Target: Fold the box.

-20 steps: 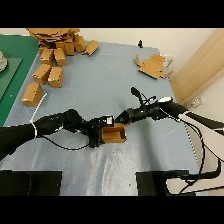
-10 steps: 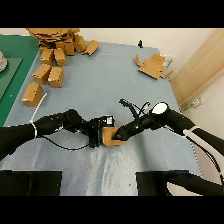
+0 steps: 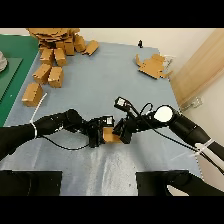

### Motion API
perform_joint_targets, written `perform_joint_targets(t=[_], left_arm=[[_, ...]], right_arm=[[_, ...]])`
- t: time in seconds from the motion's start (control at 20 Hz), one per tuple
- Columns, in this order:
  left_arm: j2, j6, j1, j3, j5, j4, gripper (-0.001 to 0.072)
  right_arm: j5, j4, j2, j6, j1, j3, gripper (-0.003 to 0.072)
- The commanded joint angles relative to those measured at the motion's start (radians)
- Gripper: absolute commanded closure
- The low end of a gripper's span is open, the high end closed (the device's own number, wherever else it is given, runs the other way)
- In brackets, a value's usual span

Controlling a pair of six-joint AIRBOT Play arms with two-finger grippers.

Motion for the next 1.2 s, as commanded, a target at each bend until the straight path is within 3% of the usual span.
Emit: perform_joint_targets(t=[0.0, 0.35, 0.4, 0.45, 0.7, 1.15], left_arm=[[0.000, 0.000, 0.001, 0.001, -0.005, 0.000, 0.0306], [0.000, 0.000, 0.001, 0.001, -0.006, 0.000, 0.0306], [0.000, 0.000, 0.001, 0.001, -0.006, 0.000, 0.0306], [0.000, 0.000, 0.001, 0.001, -0.006, 0.000, 0.0306], [0.000, 0.000, 0.001, 0.001, -0.006, 0.000, 0.0306], [0.000, 0.000, 0.001, 0.001, -0.006, 0.000, 0.0306]], right_arm=[[-0.035, -0.121, 0.054, -0.026, 0.059, 0.000, 0.0390], [0.000, -0.182, 0.072, -0.149, 0.059, -0.034, 0.0381], [0.003, -0.176, 0.072, -0.163, 0.060, -0.046, 0.0295], [0.014, -0.157, 0.072, -0.187, 0.060, -0.053, 0.0264], [-0.002, -0.106, 0.076, -0.364, 0.060, -0.061, 0.0264], [-0.039, -0.122, 0.068, -0.388, 0.060, -0.074, 0.0269]])
